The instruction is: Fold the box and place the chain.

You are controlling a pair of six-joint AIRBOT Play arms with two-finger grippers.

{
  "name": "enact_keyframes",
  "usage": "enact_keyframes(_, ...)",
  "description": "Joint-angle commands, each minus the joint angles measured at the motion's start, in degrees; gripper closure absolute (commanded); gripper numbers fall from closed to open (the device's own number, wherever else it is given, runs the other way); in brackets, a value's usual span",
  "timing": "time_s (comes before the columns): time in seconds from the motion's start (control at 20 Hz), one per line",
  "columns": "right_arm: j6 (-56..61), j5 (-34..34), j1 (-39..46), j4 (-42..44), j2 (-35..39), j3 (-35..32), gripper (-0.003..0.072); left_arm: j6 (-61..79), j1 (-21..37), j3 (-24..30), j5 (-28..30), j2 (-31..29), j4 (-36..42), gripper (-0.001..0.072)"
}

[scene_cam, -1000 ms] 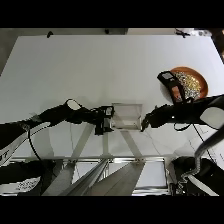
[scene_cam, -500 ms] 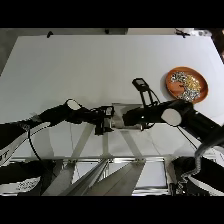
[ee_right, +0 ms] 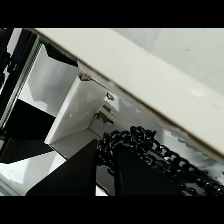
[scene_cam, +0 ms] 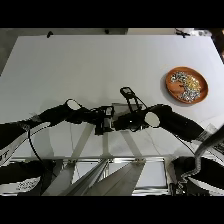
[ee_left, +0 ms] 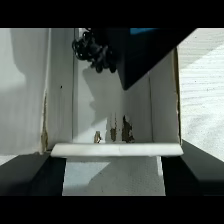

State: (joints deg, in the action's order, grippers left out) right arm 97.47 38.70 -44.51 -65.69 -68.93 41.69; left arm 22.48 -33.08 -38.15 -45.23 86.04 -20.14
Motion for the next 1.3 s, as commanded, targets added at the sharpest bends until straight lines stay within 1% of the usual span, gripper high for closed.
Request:
enact_keyframes(0.0,-0.09,-0.52,-0.31,0.15,-0.55,-0.02,0.0674,0.02,0.02,-0.02,0.02,-0.04,-0.02,0.0338)
enact_keyframes(0.05,-0.5,-0.57,-0.31,0.17,-0.55,-0.02,0.0669,0.02,0.02,-0.02,0.0,-0.04,-0.02,0.0338)
enact_keyframes(0.1,-0.48,-0.48,-0.28,0.15,-0.52,-0.02,0.0606,0.02,0.02,-0.02,0.02,-0.04,-0.02,0.0338)
enact_keyframes(0.2,-0.48,-0.35,-0.26,-0.02,0.02,0.2,0.0447,0.0,0.02,-0.02,0.02,-0.04,-0.02,0.0338)
enact_keyframes(0.25,-0.48,-0.37,0.15,0.04,0.74,0.35,0.0417,0.02,0.02,-0.02,0.0,-0.04,-0.02,0.0338)
enact_keyframes(0.35,-0.74,0.61,1.92,-0.02,3.34,0.55,0.0417,0.02,0.02,-0.02,0.02,-0.04,-0.02,0.0338)
enact_keyframes(0.4,-2.56,2.99,3.28,-0.02,5.16,0.63,0.0417,0.0,0.02,-0.02,0.0,-0.04,-0.02,0.0338)
enact_keyframes(0.55,-9.88,15.19,9.03,-2.36,11.67,0.63,0.0417,0.02,0.02,-0.02,0.02,-0.04,-0.02,0.0338)
enact_keyframes(0.6,-13.38,19.28,11.69,-4.13,14.03,0.61,0.0418,0.0,0.02,-0.02,0.02,-0.04,-0.02,0.0338)
enact_keyframes(0.7,-24.61,25.59,17.94,-5.55,17.22,0.61,0.0418,0.02,0.02,-0.02,0.02,-0.04,-0.02,0.0338)
enact_keyframes(0.8,-32.7,29.35,24.87,-6.12,17.86,0.55,0.0417,0.0,0.02,-0.02,0.0,-0.04,-0.02,0.0338)
enact_keyframes(0.85,-36.98,29.75,27.74,-6.4,17.62,0.17,0.0414,0.02,0.02,-0.02,0.02,-0.04,-0.02,0.0338)
enact_keyframes(0.9,-43.15,29.62,29.75,-5.92,17.46,-0.7,0.0357,0.02,0.02,-0.02,0.0,-0.04,-0.02,0.0338)
enact_keyframes(0.95,-54.21,29.64,30.93,-4.42,17.31,-2.19,0.0273,0.02,0.02,-0.02,0.02,-0.04,-0.02,0.0338)
enact_keyframes(1.0,-64.15,29.57,31.32,-3.23,17.22,-3.91,0.021,0.02,0.02,-0.02,0.02,-0.04,-0.02,0.0338)
enact_keyframes(1.05,-72.41,28.98,31.3,-2.32,17.2,-5.84,0.0123,0.02,0.02,-0.02,0.02,-0.04,-0.02,0.0338)
enact_keyframes(1.1,-78.9,26.38,31.3,-1.07,17.18,-8.0,0.007,0.02,0.02,-0.02,0.02,-0.04,-0.02,0.0338)
enact_keyframes(1.2,-83.47,19.45,31.3,2.08,16.94,-11.39,0.0069,0.02,0.02,-0.02,0.02,-0.04,-0.02,0.0338)
enact_keyframes(1.25,-85.11,17.03,31.3,4.42,16.52,-12.57,0.007,0.0,0.02,-0.02,0.0,-0.04,-0.02,0.0338)
